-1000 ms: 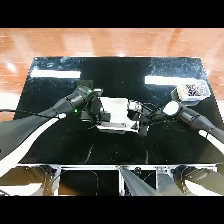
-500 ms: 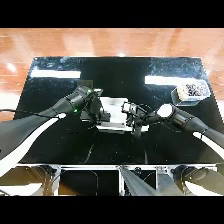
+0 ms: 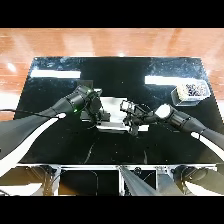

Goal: Fold the box and place the chain.

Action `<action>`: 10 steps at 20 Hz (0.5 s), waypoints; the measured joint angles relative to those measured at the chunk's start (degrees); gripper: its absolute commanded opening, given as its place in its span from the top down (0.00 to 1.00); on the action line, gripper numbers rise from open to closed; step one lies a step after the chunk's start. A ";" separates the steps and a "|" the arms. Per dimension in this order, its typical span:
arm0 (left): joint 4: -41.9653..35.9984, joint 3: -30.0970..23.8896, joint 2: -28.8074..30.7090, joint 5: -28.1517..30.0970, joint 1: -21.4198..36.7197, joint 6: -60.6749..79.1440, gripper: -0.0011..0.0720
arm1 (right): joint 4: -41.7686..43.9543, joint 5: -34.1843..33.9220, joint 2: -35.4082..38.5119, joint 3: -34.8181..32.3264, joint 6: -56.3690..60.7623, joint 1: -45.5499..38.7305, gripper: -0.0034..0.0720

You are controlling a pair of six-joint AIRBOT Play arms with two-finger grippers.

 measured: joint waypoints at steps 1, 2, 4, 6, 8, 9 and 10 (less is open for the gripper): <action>-0.02 0.02 0.00 -0.04 0.00 -0.02 0.96 | 0.81 -0.17 -0.35 0.00 -0.24 0.04 0.76; -0.04 0.00 0.00 -0.04 0.00 -0.02 0.96 | 1.40 -0.22 -0.66 0.00 -0.50 0.04 0.76; -0.24 0.02 0.00 -0.11 0.00 -0.04 0.96 | 2.05 -0.59 -1.03 0.00 -0.74 0.04 0.48; -0.48 0.00 0.00 -0.31 0.00 -0.13 0.96 | 2.58 -1.01 -1.22 0.00 -1.01 0.04 0.46; -0.48 0.00 0.00 -0.44 0.00 -0.11 0.96 | 2.73 -1.40 -1.33 0.00 -1.14 0.04 0.46; -0.50 0.00 -0.02 -0.35 0.00 -0.07 0.96 | 2.80 -1.44 -1.36 0.00 -1.16 0.04 0.46; -0.50 0.00 0.00 -0.33 0.00 -0.04 0.96 | 2.89 -1.51 -1.40 0.00 -1.16 0.04 0.47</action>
